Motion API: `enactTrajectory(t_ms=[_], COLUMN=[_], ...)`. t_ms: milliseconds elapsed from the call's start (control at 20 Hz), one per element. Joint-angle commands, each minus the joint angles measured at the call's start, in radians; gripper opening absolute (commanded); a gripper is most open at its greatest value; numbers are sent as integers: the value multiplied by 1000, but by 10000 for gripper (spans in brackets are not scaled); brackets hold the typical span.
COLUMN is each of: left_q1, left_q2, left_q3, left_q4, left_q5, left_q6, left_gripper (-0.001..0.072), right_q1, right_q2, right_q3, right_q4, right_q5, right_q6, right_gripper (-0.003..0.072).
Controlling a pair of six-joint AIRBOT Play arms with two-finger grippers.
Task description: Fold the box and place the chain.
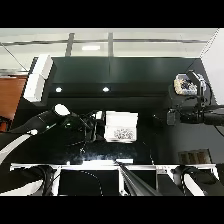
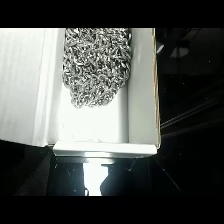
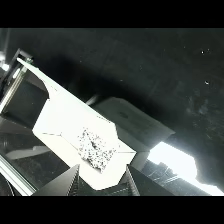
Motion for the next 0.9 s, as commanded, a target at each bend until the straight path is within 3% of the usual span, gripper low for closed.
enactTrajectory(t_ms=[0, 850], left_q1=[-2, -39], left_q2=[-1, -1], left_q3=[1, 2], left_q4=[0, 0], left_q5=[12, 34], left_q6=[-9, -22], left_gripper=[712, 704], right_q1=[0, 0], right_q2=[0, 0], right_q3=[0, 0], right_q4=[0, 0], right_q5=[0, -19], right_q6=[0, 0], right_gripper=[356, 356])
